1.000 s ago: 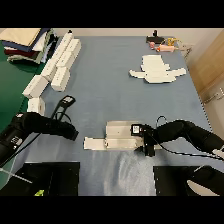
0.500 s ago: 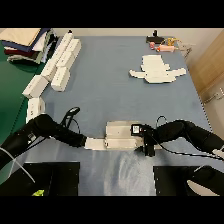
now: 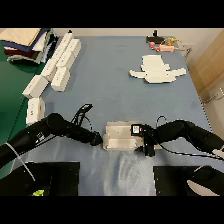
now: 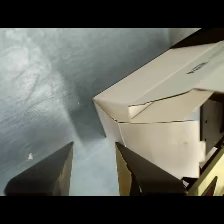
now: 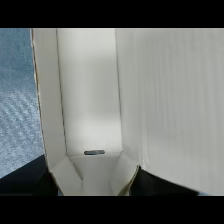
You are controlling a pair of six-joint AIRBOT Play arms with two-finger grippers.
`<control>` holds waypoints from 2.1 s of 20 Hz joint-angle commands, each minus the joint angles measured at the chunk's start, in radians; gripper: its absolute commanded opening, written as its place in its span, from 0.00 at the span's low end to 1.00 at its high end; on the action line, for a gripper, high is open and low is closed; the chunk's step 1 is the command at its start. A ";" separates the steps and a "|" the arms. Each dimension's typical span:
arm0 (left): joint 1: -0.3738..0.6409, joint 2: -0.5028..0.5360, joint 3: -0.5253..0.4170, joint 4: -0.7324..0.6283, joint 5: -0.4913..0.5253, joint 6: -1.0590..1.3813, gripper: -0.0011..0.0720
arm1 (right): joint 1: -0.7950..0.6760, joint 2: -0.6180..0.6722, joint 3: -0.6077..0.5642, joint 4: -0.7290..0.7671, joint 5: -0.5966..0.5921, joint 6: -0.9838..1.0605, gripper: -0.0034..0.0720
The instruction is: Fold the box.
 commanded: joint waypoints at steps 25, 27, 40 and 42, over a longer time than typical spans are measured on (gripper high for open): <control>-0.372 -0.138 0.243 0.520 0.029 -0.888 0.48 | 0.000 0.001 0.000 0.000 0.000 0.000 0.71; -0.425 -0.197 0.304 0.572 0.000 -0.972 0.48 | 0.000 0.001 0.000 0.000 0.000 0.000 0.71; -0.571 -0.525 0.622 0.803 -0.302 -1.308 0.48 | 0.000 0.001 0.000 0.000 0.000 0.000 0.71; -0.578 -0.546 0.637 0.806 -0.326 -1.324 0.47 | 0.000 0.001 0.000 0.000 0.000 0.000 0.70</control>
